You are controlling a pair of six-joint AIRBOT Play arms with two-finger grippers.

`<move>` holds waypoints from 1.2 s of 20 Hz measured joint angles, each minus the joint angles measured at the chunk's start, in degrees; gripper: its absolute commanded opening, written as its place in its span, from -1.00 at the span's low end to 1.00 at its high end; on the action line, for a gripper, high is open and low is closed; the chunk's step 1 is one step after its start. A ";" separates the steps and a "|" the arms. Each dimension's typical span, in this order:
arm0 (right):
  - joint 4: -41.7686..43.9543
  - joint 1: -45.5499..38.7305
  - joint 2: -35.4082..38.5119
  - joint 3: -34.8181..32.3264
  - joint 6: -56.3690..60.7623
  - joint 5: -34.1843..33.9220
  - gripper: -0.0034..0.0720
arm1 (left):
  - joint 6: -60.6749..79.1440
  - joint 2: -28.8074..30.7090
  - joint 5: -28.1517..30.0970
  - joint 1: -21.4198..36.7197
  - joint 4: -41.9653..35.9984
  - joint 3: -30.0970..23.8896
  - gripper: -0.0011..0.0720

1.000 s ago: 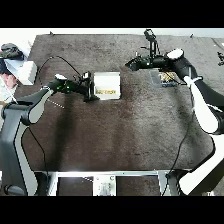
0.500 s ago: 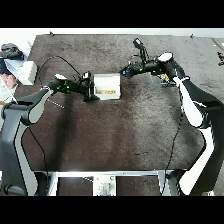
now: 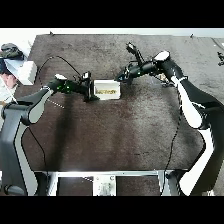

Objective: Fold the box and place the chain.

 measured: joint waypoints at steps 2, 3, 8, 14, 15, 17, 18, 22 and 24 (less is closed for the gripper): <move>-1.75 0.96 0.13 0.00 -1.22 0.85 -0.44 | 0.00 0.00 -0.02 0.00 0.00 0.00 0.31; -2.60 1.46 0.15 0.00 -1.68 1.03 -0.44 | 0.00 0.00 0.00 0.00 0.00 0.00 0.31; -5.95 3.76 0.20 0.00 -3.69 1.68 -0.44 | 0.00 0.00 0.00 0.00 0.00 0.00 0.31; -9.25 5.95 0.20 0.00 -5.51 1.62 -0.44 | 0.02 0.00 0.00 0.00 0.00 0.00 0.31; -9.55 6.19 0.20 0.00 -5.75 1.64 -0.44 | 0.00 0.00 0.00 0.00 0.00 0.00 0.31; -9.97 6.32 0.20 0.00 -5.92 1.62 -0.44 | 0.00 0.00 0.00 0.00 0.00 0.00 0.31; -10.19 6.38 0.20 0.00 -6.01 1.62 -0.44 | 0.00 0.00 0.00 0.00 0.00 0.00 0.31; -10.80 6.60 0.20 0.00 -6.32 1.60 -0.12 | 0.00 0.02 0.00 0.00 0.00 0.00 0.31; -11.02 6.62 0.17 0.00 -6.32 0.74 -0.15 | 0.00 0.00 0.00 0.00 0.00 0.00 0.31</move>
